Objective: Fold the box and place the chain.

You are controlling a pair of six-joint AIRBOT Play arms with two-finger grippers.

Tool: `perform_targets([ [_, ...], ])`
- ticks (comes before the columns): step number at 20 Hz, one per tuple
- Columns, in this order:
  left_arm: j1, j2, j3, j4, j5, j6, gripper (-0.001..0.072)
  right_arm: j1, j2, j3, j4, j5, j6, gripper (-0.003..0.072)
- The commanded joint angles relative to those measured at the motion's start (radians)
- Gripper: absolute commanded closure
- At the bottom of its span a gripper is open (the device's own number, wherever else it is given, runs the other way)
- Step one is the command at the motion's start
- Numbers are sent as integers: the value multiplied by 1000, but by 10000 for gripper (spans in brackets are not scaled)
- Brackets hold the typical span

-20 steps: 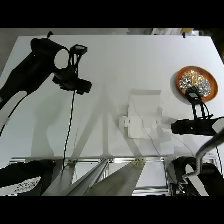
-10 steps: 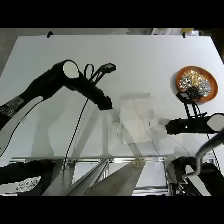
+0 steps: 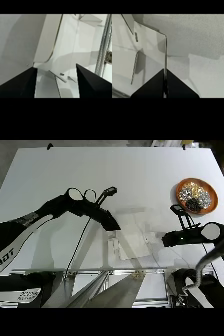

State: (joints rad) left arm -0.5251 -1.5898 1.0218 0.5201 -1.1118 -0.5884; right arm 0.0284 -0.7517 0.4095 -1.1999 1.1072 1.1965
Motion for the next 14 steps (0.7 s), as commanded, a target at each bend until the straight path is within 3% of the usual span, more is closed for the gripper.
perform_targets([
  [1,-16,-56,-6,-35,4,21,174,2,-3,0,4,-2,-1,669],
  [4,-38,-76,-6,-48,60,19,179,2,-3,0,4,-2,-1,669],
  [7,-63,-77,-6,-37,84,27,248,2,-3,0,4,-2,-1,669],
  [10,-61,-76,-6,-26,76,28,514,2,-3,0,5,-2,0,669],
  [13,-57,-75,-6,-25,75,110,708,2,-2,0,5,-2,0,669],
  [14,-54,-73,-6,-25,76,138,706,2,-2,0,5,-2,0,669],
])
